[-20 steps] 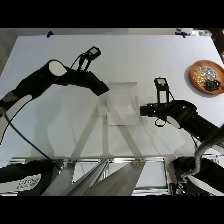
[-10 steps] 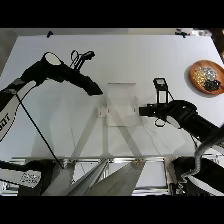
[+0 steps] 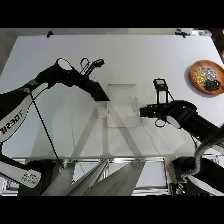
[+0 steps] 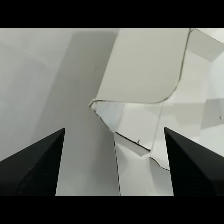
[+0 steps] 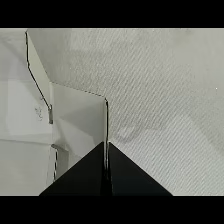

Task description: Fold the box and place the chain.

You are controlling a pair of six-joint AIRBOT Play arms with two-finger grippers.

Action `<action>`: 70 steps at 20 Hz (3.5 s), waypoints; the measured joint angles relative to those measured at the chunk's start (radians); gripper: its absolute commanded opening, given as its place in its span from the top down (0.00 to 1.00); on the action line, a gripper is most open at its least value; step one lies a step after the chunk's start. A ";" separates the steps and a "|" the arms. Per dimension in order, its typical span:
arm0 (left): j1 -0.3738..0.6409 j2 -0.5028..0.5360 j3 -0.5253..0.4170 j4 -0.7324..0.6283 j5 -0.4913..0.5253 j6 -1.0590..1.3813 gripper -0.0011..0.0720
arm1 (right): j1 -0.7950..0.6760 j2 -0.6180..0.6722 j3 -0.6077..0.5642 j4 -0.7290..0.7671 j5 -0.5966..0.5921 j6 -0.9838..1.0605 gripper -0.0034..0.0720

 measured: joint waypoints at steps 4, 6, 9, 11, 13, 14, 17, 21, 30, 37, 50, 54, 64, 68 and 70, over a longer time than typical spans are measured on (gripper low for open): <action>-0.005 -0.006 0.000 -0.043 0.018 0.050 0.12 | 0.000 0.000 0.000 0.001 0.007 0.000 0.95; -0.009 -0.010 0.001 -0.056 0.025 0.065 0.12 | 0.000 0.000 0.000 0.001 0.008 0.000 0.95; -0.019 -0.024 0.001 -0.066 0.026 0.075 0.13 | 0.000 0.000 0.000 0.001 0.009 0.000 0.95; -0.034 -0.033 0.001 -0.068 0.026 0.079 0.14 | 0.000 0.000 0.000 0.001 0.010 0.000 0.95; -0.052 -0.040 0.001 -0.066 0.032 0.082 0.28 | 0.000 0.000 0.000 0.002 0.010 0.000 0.95; -0.062 -0.042 0.001 -0.060 0.037 0.083 0.36 | 0.000 0.000 0.000 0.002 0.010 0.000 0.95; -0.084 -0.045 0.001 -0.046 0.061 0.086 0.43 | 0.000 0.000 0.000 0.004 0.010 0.000 0.95; -0.094 -0.045 0.001 -0.037 0.105 0.087 0.57 | 0.000 0.000 0.000 0.012 0.010 0.000 0.95; -0.099 -0.023 0.001 -0.005 0.117 0.114 0.98 | 0.000 0.000 0.001 0.020 0.007 0.000 0.91; -0.099 0.115 -0.003 0.146 0.067 0.131 0.99 | 0.000 0.105 0.010 0.009 0.140 -0.045 0.55; -0.221 0.342 -0.359 -0.029 0.275 0.411 0.98 | -0.001 0.598 0.010 -0.104 0.384 -0.070 0.53; -0.228 0.347 -0.387 -0.002 0.330 0.446 0.98 | -0.001 0.618 0.010 -0.107 0.406 -0.070 0.53; -0.277 0.309 -0.397 0.027 0.494 0.463 0.97 | -0.001 0.624 0.010 -0.107 0.405 -0.070 0.53; -0.292 0.291 -0.397 0.025 0.516 0.465 0.97 | -0.001 0.624 0.010 -0.106 0.400 -0.070 0.53; -0.295 0.285 -0.397 0.006 0.532 0.473 0.98 | -0.001 0.624 0.010 -0.105 0.398 -0.071 0.53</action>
